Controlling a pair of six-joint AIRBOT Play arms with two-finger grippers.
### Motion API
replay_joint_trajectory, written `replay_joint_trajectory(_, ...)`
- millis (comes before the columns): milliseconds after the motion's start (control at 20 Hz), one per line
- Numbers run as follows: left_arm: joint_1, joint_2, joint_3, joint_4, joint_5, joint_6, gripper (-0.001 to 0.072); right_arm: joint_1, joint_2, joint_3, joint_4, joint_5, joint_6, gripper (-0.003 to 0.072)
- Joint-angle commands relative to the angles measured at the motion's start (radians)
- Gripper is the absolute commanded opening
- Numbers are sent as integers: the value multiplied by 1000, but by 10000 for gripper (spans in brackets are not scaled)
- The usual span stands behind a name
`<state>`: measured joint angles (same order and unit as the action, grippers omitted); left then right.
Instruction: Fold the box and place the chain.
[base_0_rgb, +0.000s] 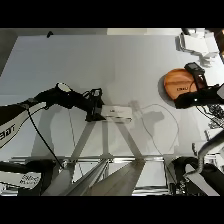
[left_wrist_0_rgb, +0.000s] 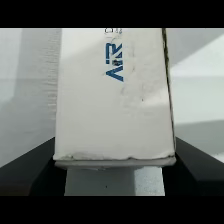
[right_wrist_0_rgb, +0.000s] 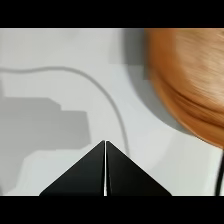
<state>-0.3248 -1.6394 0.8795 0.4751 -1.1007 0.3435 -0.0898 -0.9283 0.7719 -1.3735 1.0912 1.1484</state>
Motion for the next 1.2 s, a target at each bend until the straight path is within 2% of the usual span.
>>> replay_joint_trajectory(0, 6, 48, 0, 14, 5, -169, 9, -19, 5, 1, -47, -16, 33, 11)
replay_joint_trajectory(100, 15, 146, 0, 140, 4, -333, 9, -19, 5, 1, -32, -22, 33, 11)
replay_joint_trajectory(200, 31, 278, 0, 363, 3, -579, 9, -19, 5, 1, -32, -21, 33, 11)
replay_joint_trajectory(450, 100, 603, 0, 1091, -76, -1180, 10, -19, 5, 1, -32, -21, 33, 11)
replay_joint_trajectory(550, 164, 700, 0, 1297, -66, -1369, 10, -19, 5, 1, -28, -27, 33, 11)
replay_joint_trajectory(650, 268, 771, 0, 1302, 26, -1443, 9, -19, 5, 1, 3, -45, 33, 11)
replay_joint_trajectory(750, 386, 808, -1, 1180, 191, -1498, 8, -19, 5, 1, 40, -59, 32, 11)
replay_joint_trajectory(800, 452, 815, -13, 1066, 285, -1545, 8, -19, 5, 1, 50, -61, 32, 11)
replay_joint_trajectory(900, 539, 813, -98, 870, 488, -1545, 7, -19, 5, 1, 51, -61, 32, 11)
replay_joint_trajectory(1000, 548, 804, -233, 835, 689, -1529, 8, -19, 5, 1, 50, -63, 31, 11)
replay_joint_trajectory(1050, 548, 784, -294, 834, 756, -1529, 8, -19, 5, 1, 50, -67, 30, 11)
replay_joint_trajectory(1150, 548, 708, -376, 844, 793, -1529, 9, -19, 5, 1, 51, -88, 30, 12)
